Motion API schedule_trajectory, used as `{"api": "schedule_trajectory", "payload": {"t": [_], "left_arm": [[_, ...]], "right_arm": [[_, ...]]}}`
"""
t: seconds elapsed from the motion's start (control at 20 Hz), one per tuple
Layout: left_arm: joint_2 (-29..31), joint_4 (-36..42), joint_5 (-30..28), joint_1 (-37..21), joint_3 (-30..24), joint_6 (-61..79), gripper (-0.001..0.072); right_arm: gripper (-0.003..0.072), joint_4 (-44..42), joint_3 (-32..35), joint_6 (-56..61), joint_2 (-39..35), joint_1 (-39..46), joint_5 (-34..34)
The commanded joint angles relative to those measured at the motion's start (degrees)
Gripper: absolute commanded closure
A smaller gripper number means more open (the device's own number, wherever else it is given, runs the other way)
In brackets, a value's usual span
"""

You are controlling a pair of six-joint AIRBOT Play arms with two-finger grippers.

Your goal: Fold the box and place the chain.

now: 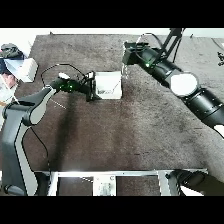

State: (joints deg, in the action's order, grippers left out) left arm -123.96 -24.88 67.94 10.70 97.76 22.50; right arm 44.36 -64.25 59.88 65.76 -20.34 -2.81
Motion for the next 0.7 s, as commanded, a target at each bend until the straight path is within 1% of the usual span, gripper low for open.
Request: {"api": "schedule_trajectory", "payload": {"t": [0.0, 0.45, 0.6, 0.65], "left_arm": [[0.02, 0.0, 0.0, -0.04, 0.02, 0.02, 0.0456], [0.02, 0.0, 0.0, -0.04, 0.04, 0.02, 0.0456], [0.02, 0.0, -0.02, -0.04, 0.02, 0.02, 0.0456], [0.02, 0.0, 0.0, -0.04, 0.02, 0.02, 0.0456]], "right_arm": [[0.0694, 0.37, -0.09, -0.28, 2.45, -1.99, 1.53], [0.0693, 0.35, -0.09, 0.33, 10.71, -1.97, 0.57], [0.0693, 1.36, -0.09, 0.07, 13.18, -1.46, -0.98], [0.0553, 2.69, -0.07, 0.07, 13.81, -1.09, -1.53]]}}
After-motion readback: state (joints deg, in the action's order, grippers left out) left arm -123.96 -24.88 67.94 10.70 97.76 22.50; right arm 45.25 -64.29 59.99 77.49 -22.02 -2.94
